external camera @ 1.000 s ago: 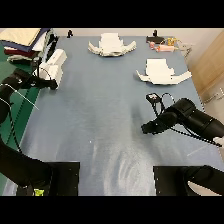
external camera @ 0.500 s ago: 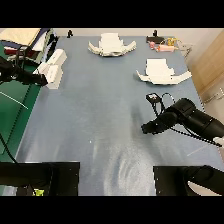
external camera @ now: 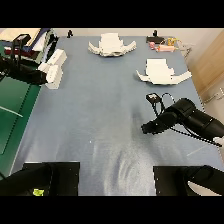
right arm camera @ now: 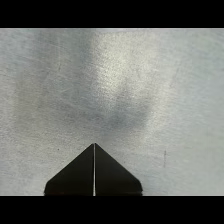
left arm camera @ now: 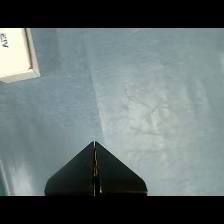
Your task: Fold the box.
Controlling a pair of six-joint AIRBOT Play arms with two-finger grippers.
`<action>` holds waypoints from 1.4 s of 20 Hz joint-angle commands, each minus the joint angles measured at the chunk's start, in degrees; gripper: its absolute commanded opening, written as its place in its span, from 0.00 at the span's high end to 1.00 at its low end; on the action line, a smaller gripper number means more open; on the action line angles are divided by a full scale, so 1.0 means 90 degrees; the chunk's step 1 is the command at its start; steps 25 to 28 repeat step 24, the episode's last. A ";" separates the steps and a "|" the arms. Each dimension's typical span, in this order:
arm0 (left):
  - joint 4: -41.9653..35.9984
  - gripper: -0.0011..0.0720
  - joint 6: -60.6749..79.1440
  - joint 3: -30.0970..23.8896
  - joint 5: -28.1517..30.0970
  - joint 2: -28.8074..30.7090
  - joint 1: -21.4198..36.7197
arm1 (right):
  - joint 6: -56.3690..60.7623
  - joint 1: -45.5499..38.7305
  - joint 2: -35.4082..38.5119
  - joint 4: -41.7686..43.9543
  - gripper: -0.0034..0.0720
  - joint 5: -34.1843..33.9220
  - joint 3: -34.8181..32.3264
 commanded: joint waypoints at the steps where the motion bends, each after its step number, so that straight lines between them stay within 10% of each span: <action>1: -0.0019 0.97 -0.0408 -0.0860 0.0279 0.1013 -0.0673 | 0.0000 0.0005 -0.0002 0.0002 0.95 0.0002 0.0005; 10: 0.0002 0.97 -0.1265 -0.3305 0.1413 0.2667 -0.3050 | 0.0000 0.0005 -0.0002 0.0002 0.95 0.0000 0.0005; 15: 0.0000 0.97 -0.1404 -0.3444 0.2317 0.2348 -0.3798 | 0.0000 0.0005 -0.0002 0.0005 0.95 0.0000 0.0005; 28: 0.0000 0.97 -0.1404 -0.3444 0.2295 0.2186 -0.3852 | 0.0000 0.0005 -0.0002 0.0005 0.95 0.0000 0.0005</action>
